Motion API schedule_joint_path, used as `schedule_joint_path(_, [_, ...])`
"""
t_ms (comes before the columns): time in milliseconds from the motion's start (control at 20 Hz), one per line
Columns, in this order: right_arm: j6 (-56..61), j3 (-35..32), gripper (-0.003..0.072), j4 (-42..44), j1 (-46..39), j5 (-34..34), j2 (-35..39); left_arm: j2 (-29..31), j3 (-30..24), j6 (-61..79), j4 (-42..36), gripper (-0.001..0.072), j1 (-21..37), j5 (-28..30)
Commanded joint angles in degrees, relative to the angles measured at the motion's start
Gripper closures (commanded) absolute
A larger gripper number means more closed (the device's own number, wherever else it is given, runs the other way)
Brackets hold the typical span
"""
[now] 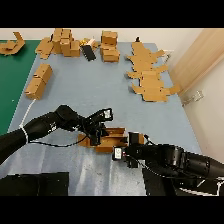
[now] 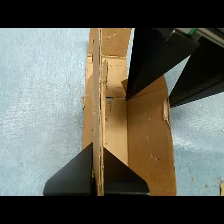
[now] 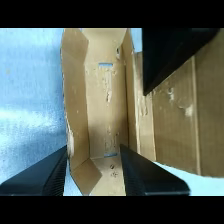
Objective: Fold the box.
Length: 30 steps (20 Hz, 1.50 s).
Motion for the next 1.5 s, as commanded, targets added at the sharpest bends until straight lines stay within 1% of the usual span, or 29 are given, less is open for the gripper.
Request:
schedule_joint_path(0, [0.87,0.04,0.0213,-0.31,-0.02,0.79,0.07,-0.02,0.0,0.0,0.0,0.0696,0.07,0.0])
schedule_joint_path(250, [0.96,0.04,0.0213,-0.26,-0.02,0.79,0.07,-0.02,0.07,0.04,-0.15,0.0696,0.07,0.17])
schedule_joint_path(400, [1.22,0.04,0.0213,-0.11,-0.02,0.76,0.07,-0.02,1.42,-4.07,-0.13,0.0696,0.17,1.42])
schedule_joint_path(550, [1.99,0.04,0.0213,-0.13,-0.02,0.79,0.07,-0.02,2.16,-4.52,0.02,0.0696,0.17,1.6])
schedule_joint_path(850, [1.99,0.04,0.0212,-0.15,-0.02,0.76,0.07,-0.04,2.03,-4.52,0.09,0.0696,0.15,0.81])
schedule_joint_path(1000, [1.99,0.04,0.0213,-0.35,-0.02,0.72,0.07,-0.04,2.01,-4.46,0.15,0.0696,0.13,-0.63])
schedule_joint_path(1200, [1.99,0.04,0.0212,-0.74,-0.02,0.57,0.07,-0.02,2.03,-4.48,0.13,0.0696,0.15,0.7])
schedule_joint_path(1300, [1.99,0.04,0.0213,-1.42,-0.02,0.09,0.07,-0.04,2.03,-4.52,0.07,0.0696,0.15,2.03])
schedule_joint_path(1400, [2.67,0.04,0.0213,-2.67,-0.07,-1.62,0.07,-0.02,2.03,-4.52,0.04,0.0696,0.09,1.97])
schedule_joint_path(1450, [5.55,0.04,0.0213,-4.26,-0.24,-2.36,0.07,-0.02,2.03,-4.52,0.04,0.0696,0.09,1.97])
